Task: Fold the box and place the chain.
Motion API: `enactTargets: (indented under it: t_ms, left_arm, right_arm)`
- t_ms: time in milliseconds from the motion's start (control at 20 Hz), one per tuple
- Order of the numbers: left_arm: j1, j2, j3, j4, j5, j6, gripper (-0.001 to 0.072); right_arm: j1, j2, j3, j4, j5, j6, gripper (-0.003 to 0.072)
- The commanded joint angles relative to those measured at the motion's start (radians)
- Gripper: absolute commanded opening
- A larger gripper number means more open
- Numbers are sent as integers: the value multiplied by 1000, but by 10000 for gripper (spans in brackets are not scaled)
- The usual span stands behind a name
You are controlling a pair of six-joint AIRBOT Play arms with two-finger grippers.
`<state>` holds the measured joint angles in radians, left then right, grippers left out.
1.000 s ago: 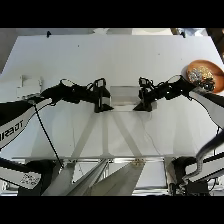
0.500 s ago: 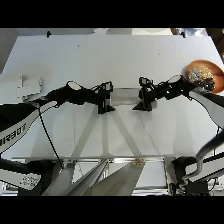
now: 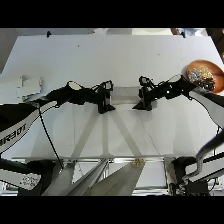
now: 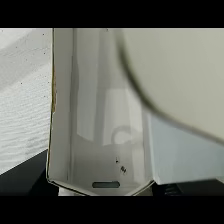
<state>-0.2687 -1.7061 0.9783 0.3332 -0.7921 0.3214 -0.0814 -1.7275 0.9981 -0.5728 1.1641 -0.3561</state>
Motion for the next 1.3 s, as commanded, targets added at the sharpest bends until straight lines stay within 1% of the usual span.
enactTargets:
  t_ms: [0,350,550,600,650,700,750,900,1100,1250]
  left_arm:
    - [-1,0,1,-4,3,-1,236]
    - [-1,0,1,-4,3,-1,236]
    - [-1,0,1,-3,3,-1,236]
    - [-1,0,1,-3,3,-1,236]
    - [-1,0,1,-3,3,-1,236]
    - [-1,1,1,-3,3,-1,236]
    - [-1,1,1,-3,3,-1,236]
    - [0,2,1,-3,3,-1,236]
    - [1,12,1,1,3,0,237]
    - [1,47,1,82,3,-1,239]
  right_arm:
    - [1,1,0,-2,6,0,339]
    - [1,1,0,0,6,0,339]
    - [1,1,0,32,8,16,340]
    - [1,1,0,32,7,16,352]
    - [1,1,0,32,8,19,454]
    - [1,1,0,35,8,19,583]
    - [1,1,0,36,13,19,610]
    - [1,19,0,32,29,24,610]
    - [-7,77,0,1,26,72,610]
    - [-40,133,0,-8,28,103,610]
